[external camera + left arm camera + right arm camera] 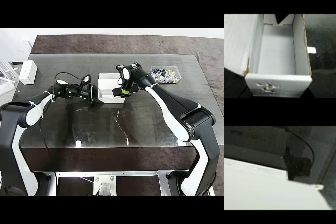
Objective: Fold the box and place the chain.
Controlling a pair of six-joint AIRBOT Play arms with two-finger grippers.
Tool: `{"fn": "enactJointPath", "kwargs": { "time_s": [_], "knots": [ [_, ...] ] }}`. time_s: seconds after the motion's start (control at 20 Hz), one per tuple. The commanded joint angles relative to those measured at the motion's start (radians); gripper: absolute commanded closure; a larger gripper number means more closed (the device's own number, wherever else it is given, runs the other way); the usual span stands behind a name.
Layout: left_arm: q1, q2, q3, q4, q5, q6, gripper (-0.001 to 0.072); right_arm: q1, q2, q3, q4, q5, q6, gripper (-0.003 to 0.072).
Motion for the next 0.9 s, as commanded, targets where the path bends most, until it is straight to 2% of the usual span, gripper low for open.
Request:
{"fn": "enactJointPath", "kwargs": {
  "time_s": [0.0,0.05,0.25,0.35,0.5,0.55,0.65,0.85],
  "knots": [
    [-0.001,0.0,0.0,-0.001,0.002,-0.001,0.0187,-0.004,0.002,0.003,0.001,-0.008,0.003,0.0542],
    [-0.001,0.0,0.0,-0.001,0.002,-0.001,0.0188,-0.004,0.006,0.003,-0.004,-0.014,0.0,0.0512],
    [-0.001,0.0,0.0,-0.001,0.002,-0.001,0.0188,-0.011,0.027,0.01,-0.011,-0.021,0.0,0.0503],
    [-0.001,0.0,0.0,-0.001,0.002,-0.001,0.0188,-0.013,0.035,0.018,-0.011,-0.021,0.001,0.0383],
    [-0.001,0.0,0.0,-0.001,0.002,-0.001,0.0187,-0.014,0.039,0.02,-0.012,-0.022,0.0,0.036],
    [-0.001,0.0,0.0,-0.001,0.002,-0.001,0.0188,-0.018,0.039,0.019,-0.011,-0.021,0.001,0.0301],
    [-0.001,0.0,0.0,-0.001,0.002,-0.001,0.0188,-0.02,0.04,0.019,-0.015,-0.021,0.0,0.0241],
    [-0.001,0.0,0.0,-0.001,0.002,-0.001,0.0187,-0.02,0.083,0.019,-0.03,-0.022,-0.001,0.0234]
  ]
}}
